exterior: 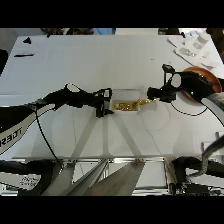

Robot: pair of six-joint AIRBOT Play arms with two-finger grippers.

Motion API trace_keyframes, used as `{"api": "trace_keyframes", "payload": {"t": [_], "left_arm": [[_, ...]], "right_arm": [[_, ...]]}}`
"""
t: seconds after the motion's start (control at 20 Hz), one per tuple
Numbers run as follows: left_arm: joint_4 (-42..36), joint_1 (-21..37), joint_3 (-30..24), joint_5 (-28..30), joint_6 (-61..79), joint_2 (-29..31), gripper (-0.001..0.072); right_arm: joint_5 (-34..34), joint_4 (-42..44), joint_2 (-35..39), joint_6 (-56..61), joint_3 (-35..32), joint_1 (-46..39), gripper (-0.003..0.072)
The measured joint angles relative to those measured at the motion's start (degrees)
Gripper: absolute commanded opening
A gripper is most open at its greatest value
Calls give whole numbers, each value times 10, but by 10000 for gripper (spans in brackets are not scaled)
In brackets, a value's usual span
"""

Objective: Fold the box and place the chain.

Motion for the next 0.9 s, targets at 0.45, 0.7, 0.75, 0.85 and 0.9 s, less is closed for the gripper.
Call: {"api": "trace_keyframes", "payload": {"t": [0.45, 0.7, 0.75, 0.85, 0.9], "left_arm": [[0, 0, 0, 0, 0, 0, 348], [0, 0, 0, 0, 0, 0, 348], [0, 0, 0, 0, 0, 0, 348], [0, 0, 0, 0, 0, 0, 348], [0, 0, 0, 0, -1, 0, 348]], "right_arm": [[-19, -31, -49, 54, 2, 28, 148], [-22, -29, -53, 51, 2, 34, 9], [-29, -27, -48, 48, 1, 34, 8], [-56, 3, -31, 36, 1, 37, 7], [-32, 0, -13, 30, 1, 37, 7]]}}
